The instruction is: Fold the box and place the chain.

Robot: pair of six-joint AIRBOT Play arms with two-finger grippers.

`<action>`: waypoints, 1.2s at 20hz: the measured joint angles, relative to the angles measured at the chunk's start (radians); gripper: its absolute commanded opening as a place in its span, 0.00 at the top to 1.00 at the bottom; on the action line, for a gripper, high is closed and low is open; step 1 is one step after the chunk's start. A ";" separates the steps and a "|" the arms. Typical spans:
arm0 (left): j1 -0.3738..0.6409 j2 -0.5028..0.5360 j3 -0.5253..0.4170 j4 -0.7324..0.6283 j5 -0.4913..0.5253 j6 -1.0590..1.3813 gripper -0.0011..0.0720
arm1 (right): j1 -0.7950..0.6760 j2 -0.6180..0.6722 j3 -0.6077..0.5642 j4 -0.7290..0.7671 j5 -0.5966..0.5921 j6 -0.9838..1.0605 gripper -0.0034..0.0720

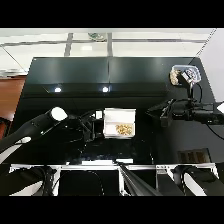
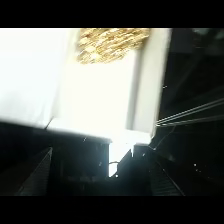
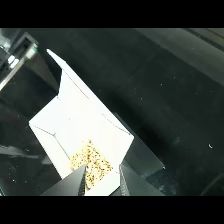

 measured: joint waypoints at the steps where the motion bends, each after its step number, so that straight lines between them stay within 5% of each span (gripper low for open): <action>1: 0.000 -0.016 0.010 -0.003 -0.012 0.019 0.01 | 0.000 0.000 0.000 0.000 0.000 0.000 0.63; 20: -0.005 -0.115 0.082 -0.023 -0.052 0.101 0.03 | 0.000 0.000 0.000 0.000 -0.010 0.001 0.63; 24: -0.025 -0.121 0.083 -0.027 -0.052 0.104 0.32 | 0.000 0.000 0.000 0.000 -0.020 0.000 0.63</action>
